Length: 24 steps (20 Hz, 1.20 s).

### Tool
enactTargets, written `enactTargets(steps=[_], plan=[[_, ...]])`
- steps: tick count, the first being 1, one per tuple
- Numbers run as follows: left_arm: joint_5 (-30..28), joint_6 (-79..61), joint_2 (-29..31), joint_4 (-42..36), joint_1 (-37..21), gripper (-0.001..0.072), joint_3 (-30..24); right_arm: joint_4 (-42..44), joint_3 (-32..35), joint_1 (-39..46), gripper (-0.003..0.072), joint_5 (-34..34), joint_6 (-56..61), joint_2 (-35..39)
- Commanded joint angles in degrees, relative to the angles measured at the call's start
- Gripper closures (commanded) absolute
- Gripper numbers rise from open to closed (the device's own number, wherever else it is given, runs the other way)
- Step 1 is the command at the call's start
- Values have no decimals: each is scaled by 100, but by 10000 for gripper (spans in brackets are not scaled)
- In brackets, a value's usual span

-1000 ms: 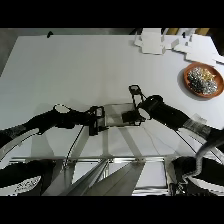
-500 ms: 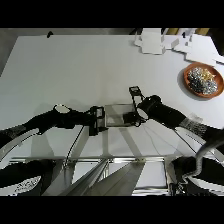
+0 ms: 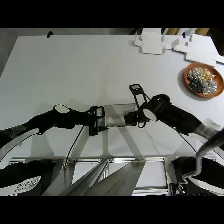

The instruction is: Fold the box and place the chain.

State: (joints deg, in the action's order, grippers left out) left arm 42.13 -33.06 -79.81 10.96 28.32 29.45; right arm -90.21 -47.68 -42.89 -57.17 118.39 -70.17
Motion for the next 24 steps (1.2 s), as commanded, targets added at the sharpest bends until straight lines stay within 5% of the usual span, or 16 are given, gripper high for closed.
enactTargets(steps=[1,2,3,8,13,19,23,24], plan=[[9,-2,2,2,-2,438,4,55,-7,0,292,-249,-483,479],[11,-4,2,2,-2,438,4,87,-22,0,199,-341,-730,647],[9,-4,2,0,-2,438,4,87,-87,24,193,-481,-955,813],[9,-4,2,2,-2,438,4,87,-999,911,194,-1344,-2063,1237],[9,-4,2,2,-2,438,4,85,-1602,2450,225,-1001,-3101,1121],[9,-4,2,2,-2,438,4,111,-2691,4124,227,-719,-3488,-437],[9,-4,2,2,-2,438,4,74,-3287,4868,309,-210,-3421,-1508],[9,-4,2,2,-2,438,4,55,-3285,5073,382,-81,-3421,-1681]])
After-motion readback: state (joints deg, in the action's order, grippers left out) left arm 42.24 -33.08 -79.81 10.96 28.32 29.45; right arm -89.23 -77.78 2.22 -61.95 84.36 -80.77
